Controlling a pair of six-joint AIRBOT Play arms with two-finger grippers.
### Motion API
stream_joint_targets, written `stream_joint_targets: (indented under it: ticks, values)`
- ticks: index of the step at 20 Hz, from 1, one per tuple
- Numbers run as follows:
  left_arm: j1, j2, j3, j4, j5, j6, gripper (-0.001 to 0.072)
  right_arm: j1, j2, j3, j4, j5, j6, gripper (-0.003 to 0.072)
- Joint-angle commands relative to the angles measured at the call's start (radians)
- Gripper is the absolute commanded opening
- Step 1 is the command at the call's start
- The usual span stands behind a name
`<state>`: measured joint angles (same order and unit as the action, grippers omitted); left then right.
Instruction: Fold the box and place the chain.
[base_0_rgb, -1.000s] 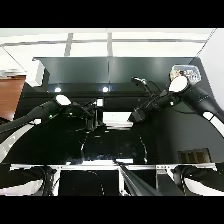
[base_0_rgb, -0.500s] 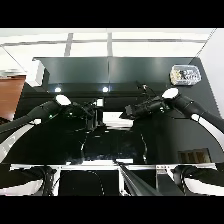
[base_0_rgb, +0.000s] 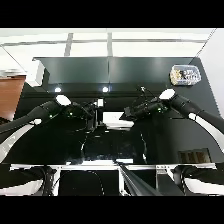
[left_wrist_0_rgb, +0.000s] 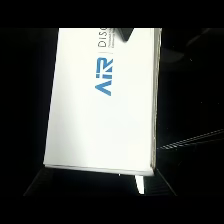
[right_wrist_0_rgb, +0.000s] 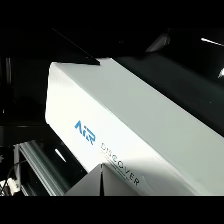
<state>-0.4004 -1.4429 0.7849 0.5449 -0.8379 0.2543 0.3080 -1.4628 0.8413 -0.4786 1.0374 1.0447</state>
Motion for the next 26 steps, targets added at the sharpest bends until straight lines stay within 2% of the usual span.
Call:
stream_joint_targets:
  ticks: [1,5,10,13,14,16,20,23,26]
  values:
    - [0.000,0.000,0.001,0.000,0.000,0.000,0.0459,0.000,-0.007,0.000,-0.024,-0.022,0.003,0.0012]
    - [0.000,0.000,0.001,-0.003,0.000,0.000,0.0459,-0.003,-0.005,0.006,-0.016,0.019,-0.012,0.0012]
    - [0.004,0.001,0.003,-0.012,0.007,-0.001,0.0460,-0.093,0.063,0.106,-0.048,0.246,-0.027,0.0012]
    - [0.004,0.021,0.003,-0.012,0.122,-0.155,0.0464,-0.217,0.168,0.139,-0.073,0.295,-0.019,0.0012]
    - [0.004,0.028,0.003,-0.011,0.137,-0.170,0.0477,-0.265,0.208,0.139,-0.076,0.296,-0.015,0.0012]
    - [0.003,0.044,0.005,0.008,0.135,-0.149,0.0717,-0.352,0.269,0.139,-0.076,0.314,-0.010,0.0012]
    - [0.004,0.106,0.038,0.136,0.094,-0.145,0.0717,-0.493,0.342,0.139,-0.094,0.404,-0.008,0.0012]
    - [-0.008,0.146,0.086,0.111,0.050,-0.145,0.0711,-0.537,0.359,0.138,-0.128,0.422,-0.007,0.0012]
    - [-0.063,0.114,0.161,0.040,0.040,-0.146,0.0709,-0.530,0.359,0.138,-0.127,0.389,-0.008,0.0012]
